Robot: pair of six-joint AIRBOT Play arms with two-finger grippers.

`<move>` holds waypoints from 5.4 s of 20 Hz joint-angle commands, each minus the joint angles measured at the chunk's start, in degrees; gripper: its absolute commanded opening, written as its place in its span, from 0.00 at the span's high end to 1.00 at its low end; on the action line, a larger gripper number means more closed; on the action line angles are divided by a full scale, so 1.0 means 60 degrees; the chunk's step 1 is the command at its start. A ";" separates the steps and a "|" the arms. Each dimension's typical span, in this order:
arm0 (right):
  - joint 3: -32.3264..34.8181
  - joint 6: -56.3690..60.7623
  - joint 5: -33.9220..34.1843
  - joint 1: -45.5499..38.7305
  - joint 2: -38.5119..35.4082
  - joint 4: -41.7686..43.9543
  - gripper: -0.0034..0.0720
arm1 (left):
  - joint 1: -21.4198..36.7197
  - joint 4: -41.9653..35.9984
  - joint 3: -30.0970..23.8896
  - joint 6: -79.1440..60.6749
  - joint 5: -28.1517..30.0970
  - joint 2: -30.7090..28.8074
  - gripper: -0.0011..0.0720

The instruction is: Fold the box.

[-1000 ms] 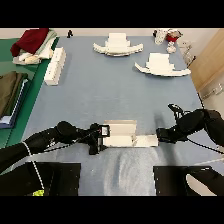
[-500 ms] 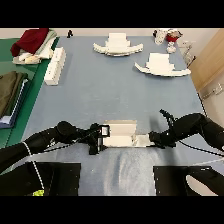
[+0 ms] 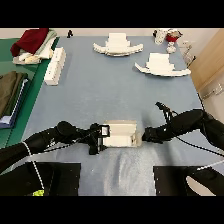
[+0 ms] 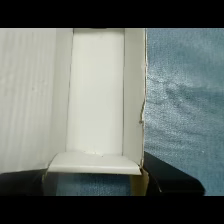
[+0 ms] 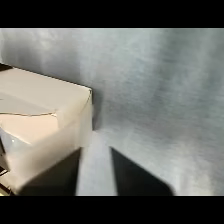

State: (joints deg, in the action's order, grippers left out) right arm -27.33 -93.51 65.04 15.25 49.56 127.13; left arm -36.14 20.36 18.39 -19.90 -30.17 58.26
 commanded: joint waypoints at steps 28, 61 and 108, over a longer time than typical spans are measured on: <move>-0.3089 0.8564 -0.0288 0.6309 0.2586 -0.6765 0.35 | 0.0011 0.0004 0.0011 0.0000 0.0004 0.0000 0.28; -0.3887 1.0174 0.0936 0.6699 0.4025 -0.7009 0.39 | 0.0007 0.0004 0.0011 0.0000 0.0004 0.0000 0.28; -0.2014 -0.5530 -0.2386 0.3931 0.1384 0.0233 0.95 | 0.0007 0.0004 0.0011 0.0000 0.0007 0.0000 0.28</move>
State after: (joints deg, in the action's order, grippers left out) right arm -44.38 -125.91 60.99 35.81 63.83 130.98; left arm -36.14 20.36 18.39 -19.90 -30.15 58.26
